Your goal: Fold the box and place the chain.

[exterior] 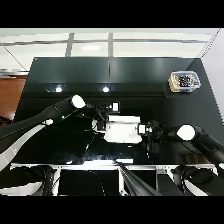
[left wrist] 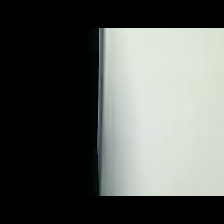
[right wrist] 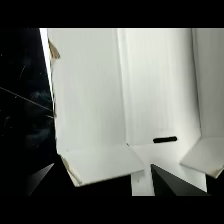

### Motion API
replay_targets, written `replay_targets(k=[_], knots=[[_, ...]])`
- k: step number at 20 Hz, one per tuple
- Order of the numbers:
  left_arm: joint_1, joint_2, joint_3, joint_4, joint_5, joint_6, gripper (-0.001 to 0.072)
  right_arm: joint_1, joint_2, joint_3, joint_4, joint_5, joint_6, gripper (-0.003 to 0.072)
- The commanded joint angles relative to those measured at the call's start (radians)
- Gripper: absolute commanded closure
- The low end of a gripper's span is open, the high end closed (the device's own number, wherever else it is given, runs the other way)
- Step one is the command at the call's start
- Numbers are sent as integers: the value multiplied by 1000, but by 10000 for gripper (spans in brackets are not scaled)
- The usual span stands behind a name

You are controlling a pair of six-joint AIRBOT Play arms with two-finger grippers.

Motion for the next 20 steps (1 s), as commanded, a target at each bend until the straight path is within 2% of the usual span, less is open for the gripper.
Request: replay_targets(k=[1,8,11,14,17,20], knots=[[0,0,-1,1,-3,-1,681,31,-7,0,56,-92,-3,9],[0,0,-1,1,-5,-1,681,27,-6,73,34,-97,9,9],[0,0,-1,1,-5,-1,681,3,-7,84,35,-145,8,9],[0,0,-1,1,-4,-1,681,-43,-8,84,47,-126,7,9],[0,0,-1,1,-5,-1,681,-60,-32,84,182,-122,-116,9],[0,0,-1,1,-4,-1,681,-60,-98,84,305,-61,-259,9]])
